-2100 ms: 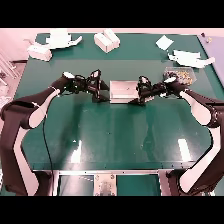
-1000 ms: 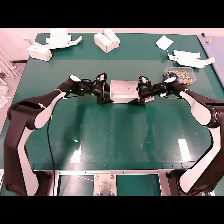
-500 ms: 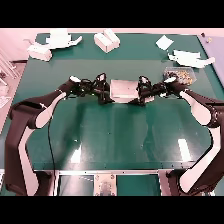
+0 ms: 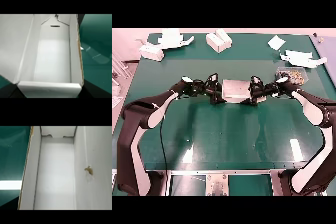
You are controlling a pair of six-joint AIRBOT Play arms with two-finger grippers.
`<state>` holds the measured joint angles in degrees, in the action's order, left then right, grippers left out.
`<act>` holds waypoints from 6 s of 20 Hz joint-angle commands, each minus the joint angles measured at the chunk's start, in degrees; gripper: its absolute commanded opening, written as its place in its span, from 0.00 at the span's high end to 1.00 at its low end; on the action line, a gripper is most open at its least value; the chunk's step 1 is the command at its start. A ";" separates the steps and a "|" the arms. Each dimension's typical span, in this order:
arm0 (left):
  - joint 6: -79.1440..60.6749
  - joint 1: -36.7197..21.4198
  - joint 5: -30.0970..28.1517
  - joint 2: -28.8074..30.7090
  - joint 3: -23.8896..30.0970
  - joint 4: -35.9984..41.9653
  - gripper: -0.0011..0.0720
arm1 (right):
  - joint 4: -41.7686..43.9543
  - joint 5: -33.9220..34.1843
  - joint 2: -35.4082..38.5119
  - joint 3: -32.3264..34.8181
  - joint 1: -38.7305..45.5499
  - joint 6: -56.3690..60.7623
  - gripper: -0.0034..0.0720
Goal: Fold the box and place the chain.
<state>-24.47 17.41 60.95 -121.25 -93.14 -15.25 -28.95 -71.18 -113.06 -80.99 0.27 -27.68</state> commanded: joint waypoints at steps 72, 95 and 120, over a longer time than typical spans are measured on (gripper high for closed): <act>-2.97 0.02 2.08 -1.09 -0.04 0.87 0.44 | 0.90 -19.87 9.25 -8.20 9.49 15.87 0.00; -2.95 0.04 2.10 -1.09 -0.04 0.90 0.44 | 0.98 -17.68 6.08 -4.96 2.93 22.67 0.95; -2.56 0.04 2.78 -1.09 -0.04 0.87 0.44 | 2.10 3.93 0.35 -7.45 2.43 18.62 0.95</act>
<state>-27.09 17.50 63.48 -122.32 -93.17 -14.41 -25.36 -68.16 -112.18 -88.38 3.07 -9.06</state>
